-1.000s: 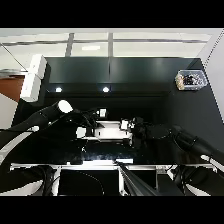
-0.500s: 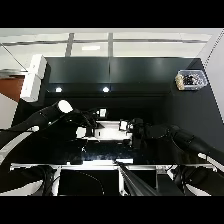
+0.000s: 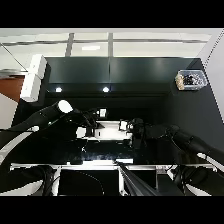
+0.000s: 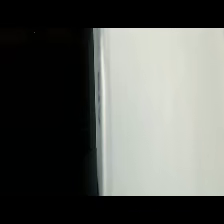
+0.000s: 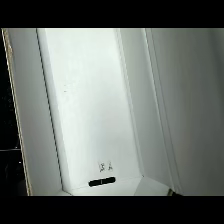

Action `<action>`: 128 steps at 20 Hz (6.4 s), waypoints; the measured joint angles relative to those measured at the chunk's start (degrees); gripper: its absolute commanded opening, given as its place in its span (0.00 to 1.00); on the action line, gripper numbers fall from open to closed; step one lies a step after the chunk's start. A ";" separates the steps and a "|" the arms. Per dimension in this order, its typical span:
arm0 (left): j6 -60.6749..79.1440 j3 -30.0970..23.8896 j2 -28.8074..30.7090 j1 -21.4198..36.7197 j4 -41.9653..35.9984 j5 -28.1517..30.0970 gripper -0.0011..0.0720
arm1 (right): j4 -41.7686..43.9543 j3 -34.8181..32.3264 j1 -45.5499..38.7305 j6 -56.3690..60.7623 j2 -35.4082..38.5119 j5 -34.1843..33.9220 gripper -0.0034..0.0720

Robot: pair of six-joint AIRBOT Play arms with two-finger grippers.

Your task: Fold the box and place the chain.

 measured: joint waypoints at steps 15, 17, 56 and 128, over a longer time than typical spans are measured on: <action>-0.02 0.00 0.00 0.00 0.00 0.04 0.06 | -0.09 0.00 0.00 0.00 -0.04 0.00 0.97; 0.00 0.00 0.00 0.00 0.00 0.04 0.06 | -0.09 0.00 0.00 0.00 -0.04 -0.04 0.97; -39.45 -6.82 20.22 0.90 -7.91 -1.88 0.05 | -0.09 0.02 0.00 0.02 -0.11 0.11 0.66; -6.36 -11.72 11.45 -0.50 -1.75 5.42 0.32 | -0.07 0.02 0.00 0.09 -0.11 0.11 0.66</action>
